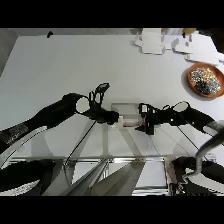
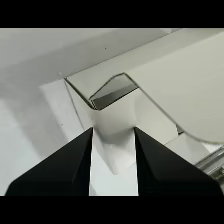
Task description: Fold the box and place the chain.
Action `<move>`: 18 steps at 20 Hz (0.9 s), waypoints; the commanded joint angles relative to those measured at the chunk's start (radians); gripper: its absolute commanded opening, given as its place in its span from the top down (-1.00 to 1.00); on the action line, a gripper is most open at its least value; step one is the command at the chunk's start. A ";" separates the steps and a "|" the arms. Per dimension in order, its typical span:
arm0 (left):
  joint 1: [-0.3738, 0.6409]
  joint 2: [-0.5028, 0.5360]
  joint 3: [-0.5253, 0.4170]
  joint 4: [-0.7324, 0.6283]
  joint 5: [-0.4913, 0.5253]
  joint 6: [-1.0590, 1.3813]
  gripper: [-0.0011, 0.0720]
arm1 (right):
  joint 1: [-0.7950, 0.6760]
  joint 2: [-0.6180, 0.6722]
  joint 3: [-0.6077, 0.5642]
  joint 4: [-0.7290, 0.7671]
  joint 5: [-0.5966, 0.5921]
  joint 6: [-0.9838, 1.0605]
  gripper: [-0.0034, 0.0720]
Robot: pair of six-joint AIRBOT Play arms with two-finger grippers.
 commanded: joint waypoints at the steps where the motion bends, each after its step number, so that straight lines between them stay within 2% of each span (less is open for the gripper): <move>1: -0.003 -0.023 0.040 0.071 -0.079 -0.093 0.18 | 0.000 0.001 0.001 0.000 0.000 0.000 0.01; 7: -0.016 -0.070 0.101 0.089 -0.130 -0.142 0.18 | 0.000 0.001 0.001 0.000 0.000 0.000 0.01; 13: -0.036 -0.142 0.232 0.197 -0.297 -0.272 0.18 | 0.000 0.001 0.001 0.000 0.000 0.000 0.01; 18: -0.093 -0.217 0.233 0.224 -0.254 -0.353 0.18 | 0.000 0.001 0.001 0.000 0.000 0.000 0.01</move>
